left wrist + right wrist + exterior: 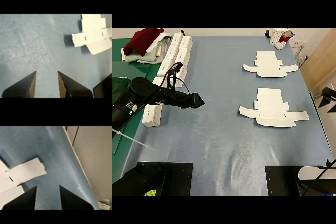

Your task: Fold the box.

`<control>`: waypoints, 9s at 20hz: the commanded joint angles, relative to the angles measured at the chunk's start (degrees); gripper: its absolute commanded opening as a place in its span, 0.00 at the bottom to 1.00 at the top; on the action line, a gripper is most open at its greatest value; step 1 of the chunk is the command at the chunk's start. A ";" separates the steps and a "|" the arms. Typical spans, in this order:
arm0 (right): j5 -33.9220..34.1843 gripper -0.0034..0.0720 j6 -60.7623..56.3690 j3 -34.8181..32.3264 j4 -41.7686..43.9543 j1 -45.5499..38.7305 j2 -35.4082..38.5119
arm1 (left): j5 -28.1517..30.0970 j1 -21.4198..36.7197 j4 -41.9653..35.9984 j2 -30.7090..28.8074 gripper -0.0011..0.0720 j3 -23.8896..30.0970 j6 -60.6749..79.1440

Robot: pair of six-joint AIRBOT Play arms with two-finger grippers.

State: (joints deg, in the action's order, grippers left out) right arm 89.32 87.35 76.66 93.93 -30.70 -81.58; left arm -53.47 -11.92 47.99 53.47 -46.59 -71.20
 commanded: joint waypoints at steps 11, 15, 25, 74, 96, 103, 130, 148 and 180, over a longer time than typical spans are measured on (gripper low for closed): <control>4.07 0.63 23.43 -3.76 22.47 -10.93 -14.03 | -7.76 -0.02 -6.27 7.06 0.58 -3.30 -2.34; 2.54 0.63 25.90 -3.67 22.47 -10.95 -16.63 | -9.77 -0.02 -6.54 7.04 0.58 -3.30 -2.34; 7.30 0.38 34.60 -3.65 35.45 -10.40 -19.17 | -9.97 -0.02 -6.91 7.04 0.58 -3.30 -2.14; -40.28 0.05 19.06 -53.07 41.29 51.84 27.04 | -19.54 23.82 -9.33 8.02 0.67 10.54 12.48; -41.07 0.05 16.11 -53.07 40.46 55.71 27.02 | -23.56 10.10 -22.40 34.53 0.46 2.19 32.63; -41.05 0.05 16.00 -53.07 40.46 55.71 27.02 | -24.94 7.89 -22.29 34.53 0.45 1.46 37.51; -41.07 0.05 15.52 -53.07 39.63 55.71 26.99 | -24.68 3.02 -14.49 34.53 0.24 -3.91 42.47; -30.91 0.55 -31.69 -34.05 -25.40 55.69 27.15 | -11.93 -2.23 -17.57 20.70 0.03 -7.58 66.36; -30.60 0.53 -40.00 -30.32 -20.17 55.71 27.96 | 5.46 -16.02 -23.78 9.94 0.03 10.08 81.99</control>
State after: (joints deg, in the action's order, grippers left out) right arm 58.78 47.37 46.33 73.28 24.99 -53.60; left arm -46.44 -28.36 23.51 61.14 -35.81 11.90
